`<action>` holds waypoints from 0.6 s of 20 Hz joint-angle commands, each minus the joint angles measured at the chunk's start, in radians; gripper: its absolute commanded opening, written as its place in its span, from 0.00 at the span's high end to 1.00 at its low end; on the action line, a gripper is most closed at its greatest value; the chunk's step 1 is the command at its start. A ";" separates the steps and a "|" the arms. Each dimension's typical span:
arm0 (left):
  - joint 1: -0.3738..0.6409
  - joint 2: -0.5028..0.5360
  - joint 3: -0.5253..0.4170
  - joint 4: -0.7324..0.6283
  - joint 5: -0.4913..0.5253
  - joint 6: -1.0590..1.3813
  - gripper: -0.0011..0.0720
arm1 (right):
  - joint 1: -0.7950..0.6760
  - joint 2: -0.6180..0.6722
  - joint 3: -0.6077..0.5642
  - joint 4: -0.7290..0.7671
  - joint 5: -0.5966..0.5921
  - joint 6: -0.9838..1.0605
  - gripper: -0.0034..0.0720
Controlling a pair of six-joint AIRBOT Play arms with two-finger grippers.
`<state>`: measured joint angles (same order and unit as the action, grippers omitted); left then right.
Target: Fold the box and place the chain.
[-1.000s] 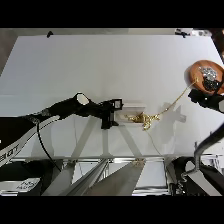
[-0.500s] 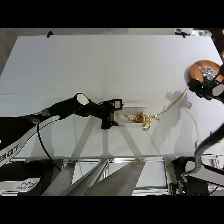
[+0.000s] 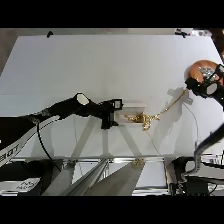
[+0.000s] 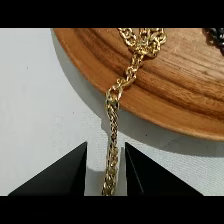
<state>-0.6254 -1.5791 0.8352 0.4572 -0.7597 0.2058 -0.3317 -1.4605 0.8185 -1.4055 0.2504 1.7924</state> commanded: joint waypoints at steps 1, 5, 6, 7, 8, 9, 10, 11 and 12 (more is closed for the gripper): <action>0.000 0.000 0.000 0.000 0.000 0.000 0.36 | 0.001 -0.039 0.026 -0.001 -0.017 0.007 0.67; 0.000 0.000 0.000 0.000 0.000 0.000 0.36 | 0.001 -0.070 0.031 -0.001 -0.030 0.007 0.73; 0.000 0.000 0.000 0.000 0.000 0.000 0.36 | 0.001 -0.070 0.031 -0.002 -0.027 0.006 0.89; 0.000 0.000 0.000 0.000 0.000 0.000 0.36 | 0.002 -0.067 0.031 -0.002 -0.021 0.006 0.94; 0.000 0.000 0.000 0.000 0.000 0.000 0.36 | 0.002 -0.060 0.031 -0.002 -0.005 0.006 0.94; 0.000 0.000 0.000 0.000 0.000 0.000 0.36 | 0.002 -0.048 0.031 -0.002 0.013 0.004 0.94; 0.000 0.000 0.000 0.000 0.000 0.000 0.36 | 0.002 -0.027 0.031 -0.003 0.040 -0.021 0.94; 0.000 0.000 0.000 0.000 0.000 0.000 0.36 | 0.002 0.002 0.031 -0.003 0.074 -0.053 0.94; 0.000 0.000 0.000 0.000 0.000 0.000 0.36 | 0.002 0.043 0.031 -0.004 0.117 -0.099 0.94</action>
<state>-0.6254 -1.5791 0.8352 0.4572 -0.7597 0.2054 -0.3305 -1.4750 0.8486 -1.4075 0.2829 1.7679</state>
